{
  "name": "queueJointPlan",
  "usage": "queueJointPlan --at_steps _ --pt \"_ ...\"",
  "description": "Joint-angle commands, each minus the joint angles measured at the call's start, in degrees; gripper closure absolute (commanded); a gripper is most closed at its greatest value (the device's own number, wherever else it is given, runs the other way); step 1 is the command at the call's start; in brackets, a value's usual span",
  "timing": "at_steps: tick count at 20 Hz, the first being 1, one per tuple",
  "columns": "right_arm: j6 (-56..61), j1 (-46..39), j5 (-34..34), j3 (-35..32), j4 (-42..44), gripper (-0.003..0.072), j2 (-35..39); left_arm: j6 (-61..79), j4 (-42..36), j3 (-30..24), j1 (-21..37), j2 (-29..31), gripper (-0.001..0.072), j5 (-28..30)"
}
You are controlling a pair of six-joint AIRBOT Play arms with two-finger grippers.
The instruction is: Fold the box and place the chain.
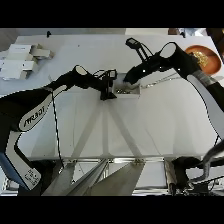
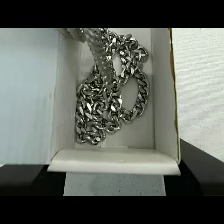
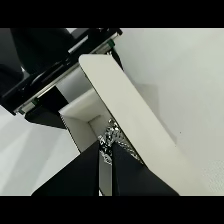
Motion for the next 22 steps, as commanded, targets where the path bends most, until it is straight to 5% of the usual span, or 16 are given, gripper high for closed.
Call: queueJointPlan --at_steps 1,4,13,17,19,21,22 --pt "1.4 1.4 0.2 0.0 -2.4 0.0660 -1.1 0.0 0.0 0.0 0.0 0.0 0.0429 0.0" --pt "1.7 1.8 -0.2 0.0 -2.4 0.0497 -1.1 0.0 0.0 0.0 0.0 0.0 0.0429 0.0" --pt "3.2 0.9 2.9 0.0 -3.3 0.0498 5.3 0.0 0.0 0.0 0.0 0.0 0.0429 0.0" --pt "12.9 -3.8 2.9 0.0 -13.0 0.0492 9.6 0.0 0.0 0.0 0.0 0.0 0.0429 0.0" --pt "22.2 -8.4 2.9 0.0 -16.9 0.0413 9.9 0.0 0.0 0.0 0.0 0.0 0.0429 0.0" --pt "31.9 -12.7 2.9 0.0 -22.8 0.0224 9.9 0.0 0.0 0.0 0.0 0.0 0.0429 0.0" --pt "36.5 -14.5 2.9 0.0 -26.2 0.0199 9.8 0.0 0.0 0.0 0.0 0.0 0.0429 0.0"
